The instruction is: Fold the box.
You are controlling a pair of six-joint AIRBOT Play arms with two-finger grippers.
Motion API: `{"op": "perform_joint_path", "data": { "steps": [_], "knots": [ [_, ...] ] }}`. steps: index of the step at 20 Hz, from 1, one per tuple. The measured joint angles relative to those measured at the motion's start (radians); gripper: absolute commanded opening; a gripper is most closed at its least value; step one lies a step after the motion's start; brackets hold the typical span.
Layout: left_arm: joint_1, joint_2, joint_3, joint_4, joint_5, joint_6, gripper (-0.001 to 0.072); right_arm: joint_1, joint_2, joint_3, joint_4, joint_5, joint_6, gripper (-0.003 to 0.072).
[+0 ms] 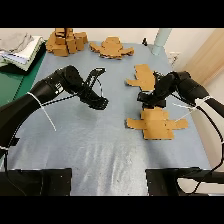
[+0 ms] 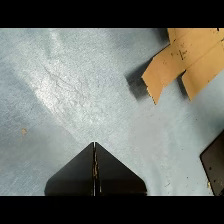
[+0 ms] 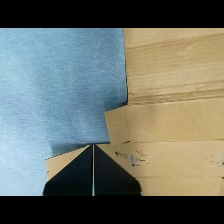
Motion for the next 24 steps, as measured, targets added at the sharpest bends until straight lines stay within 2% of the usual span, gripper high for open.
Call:
{"op": "perform_joint_path", "data": {
  "steps": [16,22,23,24],
  "knots": [
    [0.0,-0.004,0.0,0.0,0.004,0.001,0.0015,0.0,-0.007,0.0,0.008,0.003,0.0,0.0001],
    [0.0,-0.006,0.0,-0.007,0.08,0.001,0.0015,-0.01,-0.009,0.015,0.018,0.025,0.008,0.0003],
    [0.0,-0.008,0.0,-0.015,0.084,0.001,0.0017,-0.022,-0.009,0.032,-0.015,0.001,0.0,0.0058],
    [0.0,-0.008,0.0,-0.021,0.09,0.0,0.0093,-0.038,-0.009,0.057,-0.065,-0.033,-0.009,0.0214]
  ]
}}
